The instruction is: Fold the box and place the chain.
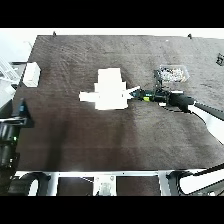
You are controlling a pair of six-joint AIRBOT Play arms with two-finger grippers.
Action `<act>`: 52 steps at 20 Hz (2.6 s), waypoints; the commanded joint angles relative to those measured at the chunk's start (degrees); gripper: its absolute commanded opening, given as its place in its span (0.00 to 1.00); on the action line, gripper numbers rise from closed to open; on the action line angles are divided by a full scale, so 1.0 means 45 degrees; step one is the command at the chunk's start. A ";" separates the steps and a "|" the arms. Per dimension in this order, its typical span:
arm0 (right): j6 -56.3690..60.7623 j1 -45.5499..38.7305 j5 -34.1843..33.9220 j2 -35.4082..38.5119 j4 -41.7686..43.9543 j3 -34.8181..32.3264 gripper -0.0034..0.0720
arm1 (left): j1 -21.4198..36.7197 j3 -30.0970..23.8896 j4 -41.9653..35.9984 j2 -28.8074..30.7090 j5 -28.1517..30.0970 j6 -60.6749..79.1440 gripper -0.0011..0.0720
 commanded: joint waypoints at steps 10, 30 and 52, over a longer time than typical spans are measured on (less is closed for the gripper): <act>0.0204 0.0015 -0.0379 -0.0092 0.0024 -0.0223 0.05 | -0.0005 0.2239 0.0481 -0.5231 -0.3750 -0.0646 0.74; -0.0563 0.0087 -0.0495 -0.0092 0.0413 -0.0262 0.05 | -0.0044 2.0410 0.6751 -2.4344 -1.5552 -0.8077 0.74; -0.0753 0.0087 -0.0495 -0.0092 0.0432 -0.0262 0.05 | -0.1209 2.3120 0.6897 -2.7394 -1.5781 -0.7873 0.74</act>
